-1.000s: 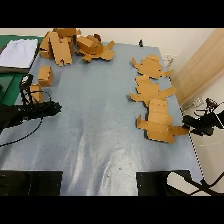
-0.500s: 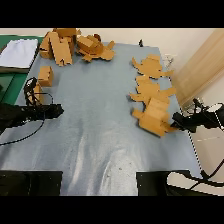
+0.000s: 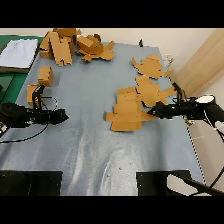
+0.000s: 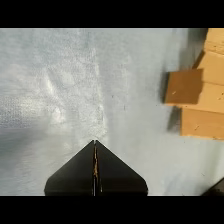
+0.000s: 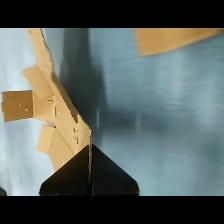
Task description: Fold the box.
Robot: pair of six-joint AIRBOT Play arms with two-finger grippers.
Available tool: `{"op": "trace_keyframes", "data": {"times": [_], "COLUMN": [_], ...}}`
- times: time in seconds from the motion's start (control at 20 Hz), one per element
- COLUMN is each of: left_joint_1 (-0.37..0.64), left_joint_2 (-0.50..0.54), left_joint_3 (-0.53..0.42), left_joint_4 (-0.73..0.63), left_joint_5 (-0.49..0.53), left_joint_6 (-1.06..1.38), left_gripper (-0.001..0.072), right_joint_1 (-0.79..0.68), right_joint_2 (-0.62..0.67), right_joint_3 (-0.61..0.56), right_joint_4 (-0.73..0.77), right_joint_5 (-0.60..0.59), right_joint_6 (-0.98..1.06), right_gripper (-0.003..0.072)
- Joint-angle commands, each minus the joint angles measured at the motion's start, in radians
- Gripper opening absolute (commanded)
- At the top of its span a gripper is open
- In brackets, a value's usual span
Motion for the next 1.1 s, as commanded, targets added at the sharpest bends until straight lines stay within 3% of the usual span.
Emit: {"op": "trace_keyframes", "data": {"times": [0.0, 0.15, 0.2, 0.25, 0.45, 0.65, 1.05], "left_joint_1": [0.0, 0.0, 0.0, 0.001, 0.0, 0.001, 0.001], "left_joint_2": [-0.047, -0.092, -0.115, -0.145, -0.305, -0.463, -0.611], "left_joint_3": [0.01, 0.044, 0.064, 0.089, 0.196, 0.292, 0.391], "left_joint_4": [-0.063, -0.077, -0.085, -0.089, -0.094, -0.243, -0.326], "left_joint_5": [-0.051, -0.05, -0.045, -0.045, -0.069, -0.207, -0.344], "left_joint_6": [0.047, 0.078, 0.089, 0.097, 0.142, 0.309, 0.451], "left_gripper": [0.0011, 0.0012, 0.016, 0.0233, 0.0228, 0.023, 0.0231], "right_joint_1": [0.18, 0.317, 0.361, 0.402, 0.528, 0.603, 0.607], "right_joint_2": [0.023, 0.021, 0.021, 0.021, 0.021, 0.021, 0.021], "right_joint_3": [-0.026, -0.08, -0.099, -0.116, -0.159, -0.171, -0.171], "right_joint_4": [0.024, 0.021, 0.015, 0.008, -0.037, -0.063, -0.069], "right_joint_5": [-0.036, -0.239, -0.306, -0.352, -0.404, -0.437, -0.436], "right_joint_6": [-0.018, -0.03, -0.03, -0.03, -0.029, -0.029, -0.024], "right_gripper": [0.0005, 0.0005, 0.0005, 0.0005, 0.0005, 0.0004, 0.0005]}}
